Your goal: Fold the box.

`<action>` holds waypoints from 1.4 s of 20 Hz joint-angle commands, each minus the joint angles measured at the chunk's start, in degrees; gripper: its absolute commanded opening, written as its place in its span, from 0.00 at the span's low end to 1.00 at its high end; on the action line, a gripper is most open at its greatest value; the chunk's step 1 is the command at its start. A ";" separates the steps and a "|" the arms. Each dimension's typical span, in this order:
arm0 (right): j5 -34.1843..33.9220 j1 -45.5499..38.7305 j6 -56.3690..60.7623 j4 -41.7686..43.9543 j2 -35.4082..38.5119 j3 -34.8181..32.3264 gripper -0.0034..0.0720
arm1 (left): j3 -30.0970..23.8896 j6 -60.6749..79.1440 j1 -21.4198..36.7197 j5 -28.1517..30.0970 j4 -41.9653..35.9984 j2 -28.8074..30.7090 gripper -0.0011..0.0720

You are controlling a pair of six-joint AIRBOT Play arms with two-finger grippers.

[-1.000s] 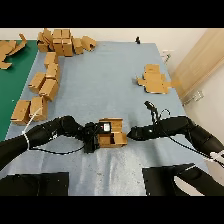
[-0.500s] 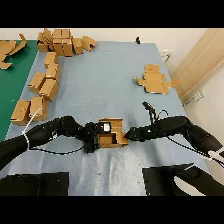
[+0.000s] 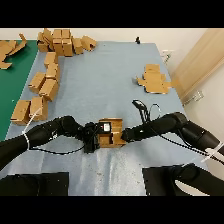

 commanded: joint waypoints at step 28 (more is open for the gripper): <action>-22.99 19.32 40.76 -25.46 -31.56 25.62 0.35 | 0.07 0.00 0.02 0.02 0.02 -0.02 0.73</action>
